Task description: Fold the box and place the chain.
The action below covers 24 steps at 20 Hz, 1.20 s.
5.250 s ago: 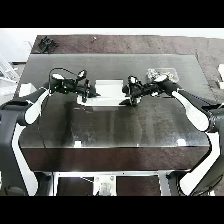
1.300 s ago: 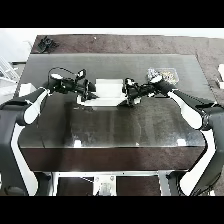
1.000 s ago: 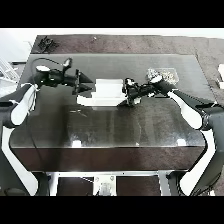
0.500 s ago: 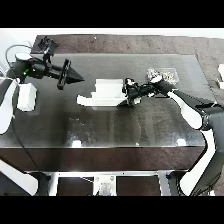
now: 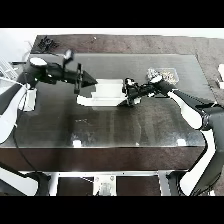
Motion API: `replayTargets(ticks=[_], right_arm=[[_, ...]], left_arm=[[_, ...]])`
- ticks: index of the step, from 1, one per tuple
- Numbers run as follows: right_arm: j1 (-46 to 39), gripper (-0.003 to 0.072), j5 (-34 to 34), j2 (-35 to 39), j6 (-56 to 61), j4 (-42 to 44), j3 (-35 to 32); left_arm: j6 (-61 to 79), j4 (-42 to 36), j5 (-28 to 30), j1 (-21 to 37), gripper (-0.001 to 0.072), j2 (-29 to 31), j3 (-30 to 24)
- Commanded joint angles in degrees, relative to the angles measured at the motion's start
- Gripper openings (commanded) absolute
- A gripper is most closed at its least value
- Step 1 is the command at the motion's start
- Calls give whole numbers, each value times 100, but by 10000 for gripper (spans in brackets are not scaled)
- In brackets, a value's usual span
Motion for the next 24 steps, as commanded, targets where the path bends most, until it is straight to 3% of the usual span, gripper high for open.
replayTargets(ticks=[1,3,15,24], right_arm=[[-2,595,0,-2,0,0,-2],[-2,595,0,-2,0,0,-2],[-2,595,0,-2,0,0,-2],[-2,595,0,-2,0,0,-2]], left_arm=[[-20,-26,566,-133,18,-59,-420],[-20,-39,686,-177,18,-219,-435],[476,-461,2872,-597,20,-664,-177],[376,-407,3067,-597,20,-1010,-4]])
